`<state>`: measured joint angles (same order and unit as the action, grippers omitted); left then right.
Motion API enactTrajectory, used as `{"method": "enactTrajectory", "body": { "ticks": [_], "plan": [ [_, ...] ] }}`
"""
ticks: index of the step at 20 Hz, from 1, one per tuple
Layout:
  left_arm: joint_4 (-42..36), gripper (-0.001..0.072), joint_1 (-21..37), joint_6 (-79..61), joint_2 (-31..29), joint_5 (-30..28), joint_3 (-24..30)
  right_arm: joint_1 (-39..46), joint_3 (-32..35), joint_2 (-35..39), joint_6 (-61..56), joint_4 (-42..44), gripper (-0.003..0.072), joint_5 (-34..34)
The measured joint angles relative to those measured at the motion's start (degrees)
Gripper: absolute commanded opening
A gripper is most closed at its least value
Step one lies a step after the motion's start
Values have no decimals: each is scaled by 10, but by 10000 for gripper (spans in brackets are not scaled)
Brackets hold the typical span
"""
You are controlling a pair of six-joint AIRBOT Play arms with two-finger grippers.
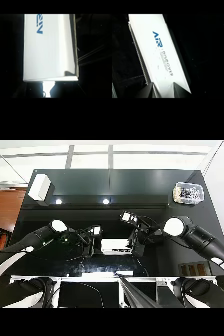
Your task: Fold the box and place the chain.
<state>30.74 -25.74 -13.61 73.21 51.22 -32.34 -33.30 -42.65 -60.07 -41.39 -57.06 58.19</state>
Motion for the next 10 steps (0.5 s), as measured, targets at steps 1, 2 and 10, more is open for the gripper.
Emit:
{"method": "enactTrajectory", "body": {
  "ticks": [1, 2, 10],
  "plan": [
    [0, 387, 0, 0, 0, 0, 0, 0, 2, 0, -1, 0, 286, 0],
    [0, 387, 0, -1, 0, 0, 0, 0, 5, 0, -2, 1, 286, -1],
    [0, 387, 0, 0, 0, 0, 0, 0, 19, -1, -19, 2, 287, -15]
  ]
}}
